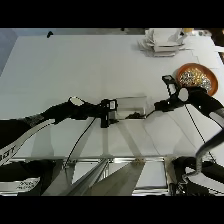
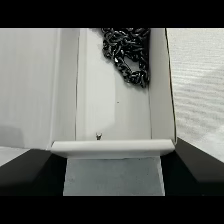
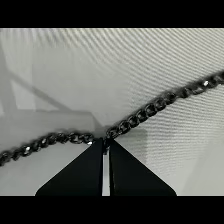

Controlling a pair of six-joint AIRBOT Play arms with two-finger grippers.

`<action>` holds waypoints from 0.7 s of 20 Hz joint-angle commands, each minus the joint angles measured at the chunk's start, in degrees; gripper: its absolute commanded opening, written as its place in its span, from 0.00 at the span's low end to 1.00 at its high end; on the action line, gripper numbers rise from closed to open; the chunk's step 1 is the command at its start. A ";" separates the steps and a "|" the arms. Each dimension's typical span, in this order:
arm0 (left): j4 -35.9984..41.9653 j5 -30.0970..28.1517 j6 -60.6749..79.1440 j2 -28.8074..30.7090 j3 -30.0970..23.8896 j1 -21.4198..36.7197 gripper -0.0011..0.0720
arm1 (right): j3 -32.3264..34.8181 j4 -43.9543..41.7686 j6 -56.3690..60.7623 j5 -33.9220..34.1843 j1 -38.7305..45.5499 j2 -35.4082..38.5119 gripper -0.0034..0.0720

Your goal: Fold the box and place the chain.

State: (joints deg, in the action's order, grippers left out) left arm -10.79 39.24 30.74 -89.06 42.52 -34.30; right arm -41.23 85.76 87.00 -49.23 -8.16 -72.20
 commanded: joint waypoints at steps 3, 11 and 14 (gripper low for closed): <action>0.02 0.00 0.00 -0.02 0.00 0.00 0.04 | -0.07 0.55 -0.46 -1.62 -2.51 12.28 0.07; 0.00 0.00 -0.02 -0.02 0.00 0.00 0.04 | -0.07 -2.29 -0.50 -7.32 -10.45 33.31 0.07; -0.02 0.00 -0.02 -0.02 0.00 0.00 0.04 | -0.07 -7.67 -1.53 -8.04 -10.45 37.20 0.07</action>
